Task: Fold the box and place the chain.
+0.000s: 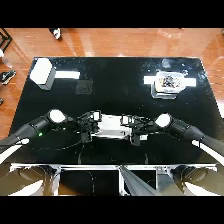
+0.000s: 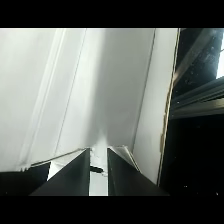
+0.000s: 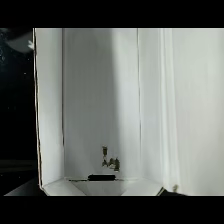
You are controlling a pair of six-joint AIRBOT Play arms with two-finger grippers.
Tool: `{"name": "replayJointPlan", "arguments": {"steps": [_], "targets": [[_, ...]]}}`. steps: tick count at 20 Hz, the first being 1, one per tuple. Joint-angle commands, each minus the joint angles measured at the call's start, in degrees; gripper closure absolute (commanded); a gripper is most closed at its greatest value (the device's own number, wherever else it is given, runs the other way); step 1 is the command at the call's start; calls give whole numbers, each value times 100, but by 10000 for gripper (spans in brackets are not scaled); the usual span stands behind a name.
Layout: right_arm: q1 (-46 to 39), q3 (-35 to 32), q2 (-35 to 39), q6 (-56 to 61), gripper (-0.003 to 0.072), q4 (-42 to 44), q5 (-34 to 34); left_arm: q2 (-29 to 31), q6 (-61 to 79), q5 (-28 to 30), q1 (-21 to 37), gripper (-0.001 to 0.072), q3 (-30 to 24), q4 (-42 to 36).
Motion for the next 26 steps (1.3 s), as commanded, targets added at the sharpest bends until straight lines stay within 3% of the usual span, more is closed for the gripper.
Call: {"name": "replayJointPlan", "arguments": {"steps": [1,3,7,9,10,11,12,13,14,19,23,26], "targets": [[2,-4,-4,2,348,4,0,-9,13,7,-13,487,-2,2],[2,-4,-4,2,348,4,0,-7,13,7,-13,345,-2,2],[2,-4,-4,4,348,4,0,-7,11,-9,-13,378,-2,2],[2,-4,-4,2,348,4,0,-7,13,9,-13,363,0,2],[2,-4,-4,4,348,4,0,-7,11,7,-13,309,0,2],[2,-4,-4,2,349,7,0,-7,13,4,-13,305,0,2],[2,-4,-4,4,348,4,0,-7,11,4,-13,352,0,4],[2,-4,-4,4,349,7,0,11,-42,-22,-9,546,2,26],[2,-4,-4,4,349,4,0,55,-92,-48,2,679,15,98],[2,-4,-4,4,348,9,0,796,-2243,-669,535,684,398,1532],[2,-4,-4,4,348,7,0,1670,-4011,-1335,1556,684,417,1770],[2,-4,-4,4,349,9,0,1558,-6511,-1547,2653,684,278,2109]]}}
